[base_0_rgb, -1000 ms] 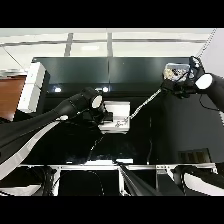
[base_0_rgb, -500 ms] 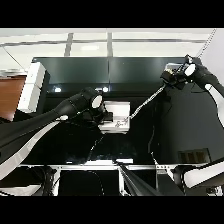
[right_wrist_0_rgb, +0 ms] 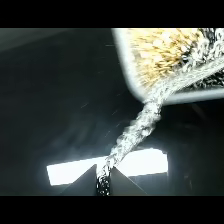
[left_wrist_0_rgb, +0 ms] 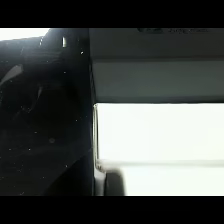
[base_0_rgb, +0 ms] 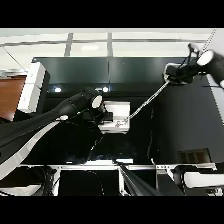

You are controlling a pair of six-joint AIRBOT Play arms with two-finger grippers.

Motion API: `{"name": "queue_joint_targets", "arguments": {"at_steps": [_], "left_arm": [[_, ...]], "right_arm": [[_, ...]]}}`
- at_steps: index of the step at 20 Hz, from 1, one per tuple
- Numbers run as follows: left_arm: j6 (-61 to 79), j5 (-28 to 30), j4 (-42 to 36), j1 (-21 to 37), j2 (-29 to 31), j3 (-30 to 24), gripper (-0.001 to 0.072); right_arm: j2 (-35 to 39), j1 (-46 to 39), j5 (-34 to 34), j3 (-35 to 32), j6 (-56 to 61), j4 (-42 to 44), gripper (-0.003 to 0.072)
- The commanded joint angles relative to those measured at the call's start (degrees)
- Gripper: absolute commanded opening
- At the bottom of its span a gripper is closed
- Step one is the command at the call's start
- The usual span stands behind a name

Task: Fold the box and place the chain.

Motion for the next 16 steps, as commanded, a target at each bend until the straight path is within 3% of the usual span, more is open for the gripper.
{"name": "queue_joint_targets", "arguments": {"at_steps": [1, 4, 8, 16], "left_arm": [[0.0, 0.0, 0.0, 0.0, 0.0, 0.0, 0.0029], [0.0, 0.0, 0.0, 0.0, 0.0, 0.0, 0.0029], [0.0, 0.0, 0.0, 0.0, 0.0, 0.0, 0.0029], [0.0, -0.1, 0.0, 0.0, 0.0, 0.0, 0.0029]], "right_arm": [[14.2, 0.6, 6.6, 0.1, -4.6, 0.2, 0.0018], [25.2, 2.0, 11.4, 0.2, -5.1, 0.2, 0.0018], [33.8, 6.5, 13.1, 0.3, -5.0, 1.3, 0.0017], [35.8, 15.7, 13.0, 7.5, -5.0, 8.4, 0.0017]]}}
